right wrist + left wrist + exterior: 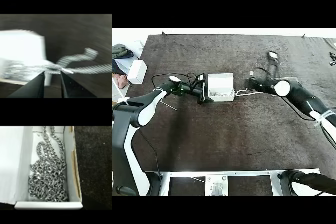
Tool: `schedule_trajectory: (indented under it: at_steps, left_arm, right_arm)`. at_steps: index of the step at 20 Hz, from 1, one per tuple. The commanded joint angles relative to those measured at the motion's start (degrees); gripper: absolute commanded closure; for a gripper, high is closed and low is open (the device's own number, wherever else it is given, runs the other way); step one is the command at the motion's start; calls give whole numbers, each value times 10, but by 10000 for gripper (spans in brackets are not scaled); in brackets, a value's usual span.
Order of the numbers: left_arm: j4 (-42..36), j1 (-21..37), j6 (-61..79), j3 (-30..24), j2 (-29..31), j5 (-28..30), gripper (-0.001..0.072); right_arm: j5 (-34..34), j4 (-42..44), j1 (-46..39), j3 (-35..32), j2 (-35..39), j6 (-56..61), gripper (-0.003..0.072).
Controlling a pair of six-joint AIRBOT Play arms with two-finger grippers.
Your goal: Fold the box and place the chain.
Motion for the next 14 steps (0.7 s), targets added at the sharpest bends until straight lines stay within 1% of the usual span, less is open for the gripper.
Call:
schedule_trajectory:
  at_steps: [1,2,3,6,9,14]
  left_arm:
    - [0,0,0,0,0,0,303]
    - [0,0,0,0,0,0,303]
    - [0,0,0,0,0,0,303]
    - [0,0,0,0,0,0,302]
    - [0,0,0,0,0,0,303]
    - [0,0,0,0,0,0,303]
  right_arm:
    - [-52,0,-91,-82,9,46,440]
    - [-63,2,-106,-84,-5,47,406]
    - [-76,13,-118,-84,-21,47,351]
    - [-121,36,-126,-82,-68,47,351]
    - [-155,66,-125,-63,-119,47,352]
    - [-155,101,-125,9,-187,47,354]
